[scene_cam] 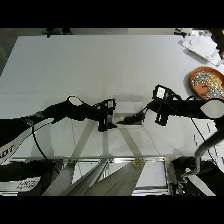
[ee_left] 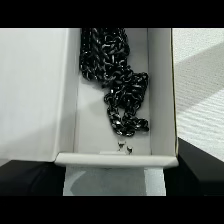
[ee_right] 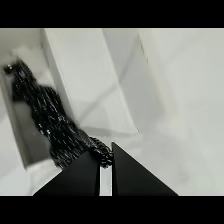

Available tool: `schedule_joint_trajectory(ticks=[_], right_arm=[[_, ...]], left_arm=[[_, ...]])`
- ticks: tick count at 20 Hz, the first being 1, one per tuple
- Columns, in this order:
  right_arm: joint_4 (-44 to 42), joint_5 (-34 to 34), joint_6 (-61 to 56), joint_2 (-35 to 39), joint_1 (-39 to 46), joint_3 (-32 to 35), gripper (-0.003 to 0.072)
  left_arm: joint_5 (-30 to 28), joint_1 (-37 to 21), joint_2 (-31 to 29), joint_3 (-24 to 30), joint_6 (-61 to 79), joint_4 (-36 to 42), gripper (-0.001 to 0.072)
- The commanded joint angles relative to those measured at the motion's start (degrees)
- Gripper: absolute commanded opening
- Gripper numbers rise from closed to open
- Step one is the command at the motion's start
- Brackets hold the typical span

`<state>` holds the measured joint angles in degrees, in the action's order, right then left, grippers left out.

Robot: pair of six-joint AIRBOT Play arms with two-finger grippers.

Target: Fold the box and place the chain.

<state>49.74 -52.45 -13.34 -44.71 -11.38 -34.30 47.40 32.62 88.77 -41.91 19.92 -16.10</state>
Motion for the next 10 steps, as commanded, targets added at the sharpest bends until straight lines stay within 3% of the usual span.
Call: schedule_joint_trajectory(ticks=[1,10], right_arm=[[-8.13,-5.29,-0.35,2.32,-1.01,-1.03,0.0021],[-9.64,1.16,-3.74,-0.42,-16.26,-1.77,0.0021]], left_arm=[[-0.02,-0.02,0.02,-0.02,0.0,0.0,0.0272],[0.0,-0.02,0.02,-0.02,0.0,0.0,0.0272]])
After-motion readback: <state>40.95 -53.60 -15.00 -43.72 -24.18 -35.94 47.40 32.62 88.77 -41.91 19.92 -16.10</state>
